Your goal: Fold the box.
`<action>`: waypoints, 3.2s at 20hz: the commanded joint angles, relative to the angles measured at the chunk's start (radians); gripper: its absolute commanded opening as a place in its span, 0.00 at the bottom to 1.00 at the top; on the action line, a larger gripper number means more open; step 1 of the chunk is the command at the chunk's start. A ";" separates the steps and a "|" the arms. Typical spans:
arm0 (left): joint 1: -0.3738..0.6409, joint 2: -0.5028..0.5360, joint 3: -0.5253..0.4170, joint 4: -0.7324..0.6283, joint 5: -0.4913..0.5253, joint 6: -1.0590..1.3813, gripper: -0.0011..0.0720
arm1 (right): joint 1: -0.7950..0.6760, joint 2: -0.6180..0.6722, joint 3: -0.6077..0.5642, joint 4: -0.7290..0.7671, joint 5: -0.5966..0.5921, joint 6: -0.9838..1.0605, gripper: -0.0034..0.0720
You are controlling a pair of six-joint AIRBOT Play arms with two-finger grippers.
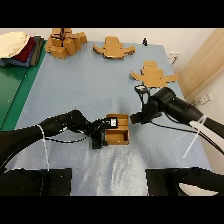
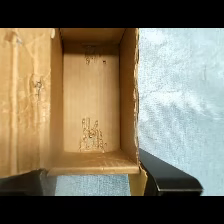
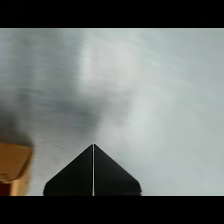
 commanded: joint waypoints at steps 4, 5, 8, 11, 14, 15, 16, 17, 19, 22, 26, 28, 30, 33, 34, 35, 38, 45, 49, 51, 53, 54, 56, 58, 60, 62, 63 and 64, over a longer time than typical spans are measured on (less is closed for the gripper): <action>0.000 0.000 0.001 0.000 0.000 0.000 0.72 | -0.148 -0.123 0.102 0.806 -0.025 -0.895 0.05; 0.000 0.000 0.001 0.000 0.000 0.000 0.72 | -0.143 -0.122 0.101 0.804 -0.073 -0.902 0.05; 0.000 0.000 0.001 0.000 0.000 0.000 0.72 | -0.130 -0.122 0.081 0.796 -0.180 -0.903 0.05; 0.000 0.000 0.001 0.000 0.000 0.000 0.72 | -0.096 -0.122 0.033 0.753 -0.158 -0.916 0.05; 0.000 0.000 0.001 0.000 0.000 0.000 0.72 | -0.078 -0.122 0.016 0.726 -0.122 -0.924 0.05; 0.000 0.000 0.001 0.000 0.000 0.000 0.72 | -0.079 -0.120 0.016 0.726 -0.115 -0.924 0.05; 0.000 0.000 0.001 0.000 0.000 0.000 0.72 | -0.079 -0.116 0.016 0.726 -0.111 -0.924 0.05; 0.000 0.000 0.001 0.000 0.000 0.000 0.72 | -0.079 -0.105 0.016 0.726 -0.109 -0.924 0.05; 0.000 0.000 0.001 0.000 0.000 0.000 0.72 | -0.078 -0.074 0.016 0.725 -0.108 -0.924 0.05; 0.000 0.000 0.001 0.000 0.000 0.000 0.72 | -0.046 0.000 -0.003 0.677 -0.066 -0.927 0.05; 0.000 0.000 0.001 0.000 0.000 0.000 0.72 | 0.045 0.105 -0.104 0.583 0.073 -0.927 0.05; 0.000 0.000 0.001 0.000 0.000 0.000 0.72 | 0.092 0.155 -0.167 0.538 0.144 -0.927 0.05; 0.000 0.000 0.001 0.000 0.000 0.000 0.72 | 0.127 0.199 -0.229 0.491 0.210 -0.921 0.05; 0.000 0.000 0.001 0.000 0.000 0.000 0.72 | 0.150 0.251 -0.286 0.448 0.281 -0.912 0.05; 0.000 0.000 0.001 0.000 0.000 0.000 0.72 | 0.150 0.266 -0.290 0.444 0.288 -0.912 0.05; 0.000 0.000 0.001 0.000 0.000 0.000 0.72 | 0.150 0.282 -0.290 0.431 0.297 -0.912 0.05; 0.000 0.000 0.001 0.000 0.000 0.000 0.72 | 0.150 0.327 -0.290 0.389 0.309 -0.912 0.05; 0.000 0.000 0.001 0.000 0.000 0.000 0.72 | 0.174 0.342 -0.291 0.368 0.277 -0.949 0.26; 0.000 0.000 0.001 0.000 0.000 0.000 0.72 | 0.287 0.438 -0.362 0.260 0.363 -0.938 0.17; 0.000 0.000 0.001 0.000 0.000 0.000 0.72 | 0.320 0.501 -0.425 0.195 0.426 -0.882 0.19; 0.000 0.000 0.001 0.000 0.000 0.000 0.72 | 0.325 0.527 -0.458 0.202 0.444 -0.866 0.66; 0.000 0.000 0.001 0.000 0.000 0.000 0.72 | 0.325 0.526 -0.460 0.202 0.441 -0.867 0.75; 0.000 0.000 0.001 0.000 0.000 0.000 0.72 | 0.324 0.514 -0.460 0.199 0.448 -0.870 0.75; 0.000 0.000 0.001 0.000 0.000 0.000 0.72 | 0.324 0.485 -0.460 0.191 0.462 -0.871 0.75; 0.000 0.000 0.001 0.000 0.000 0.000 0.72 | 0.325 0.448 -0.460 0.177 0.479 -0.892 0.75; 0.000 0.000 0.001 0.000 0.000 0.000 0.72 | 0.325 0.424 -0.459 0.177 0.495 -0.923 0.75; 0.000 0.000 0.001 0.000 0.000 0.000 0.72 | 0.327 0.422 -0.459 0.177 0.498 -0.941 0.75; 0.000 0.000 0.001 0.000 0.000 0.000 0.72 | 0.328 0.423 -0.459 0.177 0.498 -0.954 0.75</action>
